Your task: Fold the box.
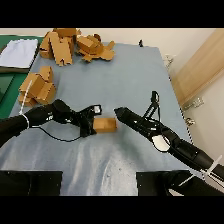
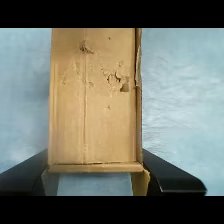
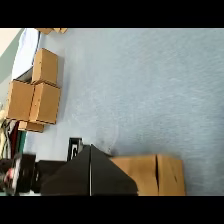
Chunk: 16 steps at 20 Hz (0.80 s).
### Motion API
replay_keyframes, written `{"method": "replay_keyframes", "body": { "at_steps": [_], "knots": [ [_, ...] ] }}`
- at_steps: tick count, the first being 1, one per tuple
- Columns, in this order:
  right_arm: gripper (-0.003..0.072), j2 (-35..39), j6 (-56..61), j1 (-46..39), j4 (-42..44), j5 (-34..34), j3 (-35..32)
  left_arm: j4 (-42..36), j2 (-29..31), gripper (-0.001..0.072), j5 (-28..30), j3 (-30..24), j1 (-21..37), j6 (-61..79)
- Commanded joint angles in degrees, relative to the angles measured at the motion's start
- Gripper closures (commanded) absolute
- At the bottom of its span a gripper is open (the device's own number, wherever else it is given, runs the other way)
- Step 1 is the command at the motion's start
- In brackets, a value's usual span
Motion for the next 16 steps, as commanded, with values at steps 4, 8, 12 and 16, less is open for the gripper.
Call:
{"method": "replay_keyframes", "body": {
  "at_steps": [4, 8, 12, 16],
  "knots": [
    [0.0685, 2.97, 0.02, -1.4, -0.57, -5.88, 0.04, -0.17, 5.11, 0.0239, 1.84, 2.05, 3.76, -13.44],
    [0.0685, 10.25, -0.15, -6.62, -1.95, -6.03, 0.02, 0.15, 10.49, 0.0239, 5.84, 2.47, 8.74, -21.97],
    [0.0685, 15.26, -0.15, -11.1, -3.98, 0.22, 0.02, 8.17, 13.68, 0.0239, 13.46, 4.28, 16.5, -36.79],
    [0.0685, 16.83, -0.15, -11.65, -5.7, 3.76, 0.02, 12.85, 13.66, 0.0239, 12.72, 7.54, 27.04, -47.74]
  ]
}}
